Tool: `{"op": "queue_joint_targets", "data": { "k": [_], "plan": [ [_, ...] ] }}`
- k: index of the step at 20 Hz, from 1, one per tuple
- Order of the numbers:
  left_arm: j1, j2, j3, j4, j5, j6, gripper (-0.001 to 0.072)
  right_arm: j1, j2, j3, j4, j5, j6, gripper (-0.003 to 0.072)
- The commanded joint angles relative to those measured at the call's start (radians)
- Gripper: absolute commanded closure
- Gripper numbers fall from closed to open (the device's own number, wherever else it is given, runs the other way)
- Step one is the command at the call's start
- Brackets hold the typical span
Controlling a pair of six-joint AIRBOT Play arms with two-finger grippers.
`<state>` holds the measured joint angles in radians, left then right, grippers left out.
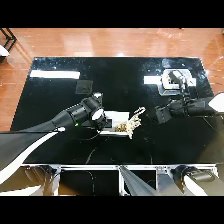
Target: Fold the box and place the chain.
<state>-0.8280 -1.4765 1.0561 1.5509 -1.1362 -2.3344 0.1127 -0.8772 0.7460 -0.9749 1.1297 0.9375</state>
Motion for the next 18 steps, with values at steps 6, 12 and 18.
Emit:
{"op": "queue_joint_targets", "data": {
  "k": [6,12,18],
  "plan": [
    [0.0,0.0,0.0,0.0,0.001,0.0,0.0685,0.132,-0.241,-0.118,0.036,-0.11,-0.695,-0.0025],
    [0.0,0.0,0.0,0.0,0.0,0.0,0.0685,0.245,-0.291,-0.118,0.068,-0.272,-0.821,-0.0025],
    [0.0,0.0,0.0,0.0,0.001,0.0,0.0686,0.26,-0.319,-0.119,0.216,-0.282,-1.051,-0.0024]
  ]
}}
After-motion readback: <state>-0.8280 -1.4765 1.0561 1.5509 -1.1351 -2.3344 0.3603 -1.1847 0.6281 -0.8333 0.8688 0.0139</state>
